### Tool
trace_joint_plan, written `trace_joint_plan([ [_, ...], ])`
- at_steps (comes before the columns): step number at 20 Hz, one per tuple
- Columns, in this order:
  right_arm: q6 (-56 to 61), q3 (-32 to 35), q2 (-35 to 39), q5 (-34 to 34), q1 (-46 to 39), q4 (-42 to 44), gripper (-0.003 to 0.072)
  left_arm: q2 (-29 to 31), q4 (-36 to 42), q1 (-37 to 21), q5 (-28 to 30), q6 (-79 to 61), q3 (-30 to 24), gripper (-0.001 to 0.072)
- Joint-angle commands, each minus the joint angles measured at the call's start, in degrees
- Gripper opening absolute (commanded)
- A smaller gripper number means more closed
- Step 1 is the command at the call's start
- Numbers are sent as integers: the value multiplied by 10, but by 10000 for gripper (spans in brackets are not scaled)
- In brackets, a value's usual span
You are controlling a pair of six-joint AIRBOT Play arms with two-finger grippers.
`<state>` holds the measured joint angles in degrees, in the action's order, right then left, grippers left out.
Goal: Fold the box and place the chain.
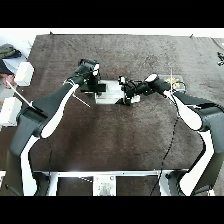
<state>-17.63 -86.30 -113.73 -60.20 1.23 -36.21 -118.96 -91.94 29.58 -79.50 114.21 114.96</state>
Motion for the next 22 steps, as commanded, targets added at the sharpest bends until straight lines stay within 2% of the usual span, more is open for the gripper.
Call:
trace_joint_plan([
  [1,0,0,0,0,0,0,437,7,4,0,2,-100,3,374],
  [5,0,0,0,0,0,0,437,43,28,0,-13,-198,12,375],
  [8,0,0,0,0,0,0,437,98,26,-4,-13,-242,13,374],
  [12,0,0,0,0,0,0,437,152,61,-30,-4,-351,13,374],
  [14,0,0,0,0,0,0,437,158,118,-59,-4,-421,12,374],
  [16,0,0,0,0,0,0,437,157,208,-99,-10,-530,8,373],
  [18,0,0,0,0,0,0,437,157,296,-149,-42,-663,0,373],
  [20,0,0,0,0,0,0,437,157,376,-200,-38,-711,-7,372],
  [22,0,0,0,0,0,0,437,156,432,-239,-10,-727,-14,372],
])
